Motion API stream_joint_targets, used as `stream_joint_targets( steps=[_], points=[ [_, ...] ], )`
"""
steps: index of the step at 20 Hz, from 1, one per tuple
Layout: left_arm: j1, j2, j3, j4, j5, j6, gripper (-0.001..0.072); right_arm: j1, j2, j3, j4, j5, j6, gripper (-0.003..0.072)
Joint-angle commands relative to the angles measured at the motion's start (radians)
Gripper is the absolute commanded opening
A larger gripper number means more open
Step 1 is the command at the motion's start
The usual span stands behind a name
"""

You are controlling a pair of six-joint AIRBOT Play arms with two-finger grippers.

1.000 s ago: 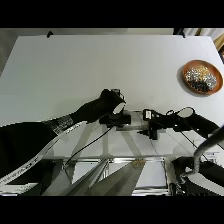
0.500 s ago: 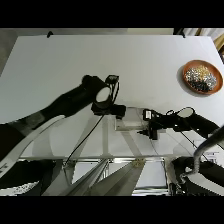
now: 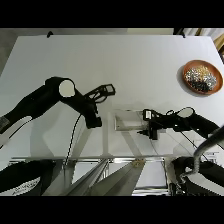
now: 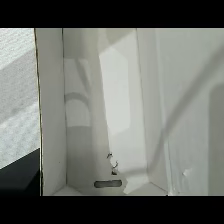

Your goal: Fold the box and place the chain.

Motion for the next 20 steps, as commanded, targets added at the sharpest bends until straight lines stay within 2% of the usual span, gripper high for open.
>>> stream_joint_targets(
  steps=[1,4,7,10,15,20],
  points=[
    [0.041,-0.071,-0.084,-0.195,0.089,0.496,0.0700,0.000,0.000,0.000,0.000,0.000,0.000,0.0343],
    [0.028,-0.158,-0.084,-0.237,0.186,0.557,0.0702,0.000,0.000,0.000,0.000,0.000,0.000,0.0343],
    [0.011,-0.179,-0.084,-0.232,0.268,0.602,0.0702,0.000,0.000,0.000,0.000,0.000,0.000,0.0343],
    [-0.043,-0.182,-0.084,-0.231,0.298,0.711,0.0704,0.000,0.000,0.000,0.000,0.000,0.000,0.0343],
    [-0.080,-0.201,-0.084,-0.250,0.329,0.709,0.0704,0.000,0.000,0.000,0.000,0.000,0.000,0.0343],
    [-0.100,-0.201,-0.084,-0.350,0.327,0.707,0.0704,0.000,0.000,0.000,0.000,0.000,0.000,0.0343]
  ],
)
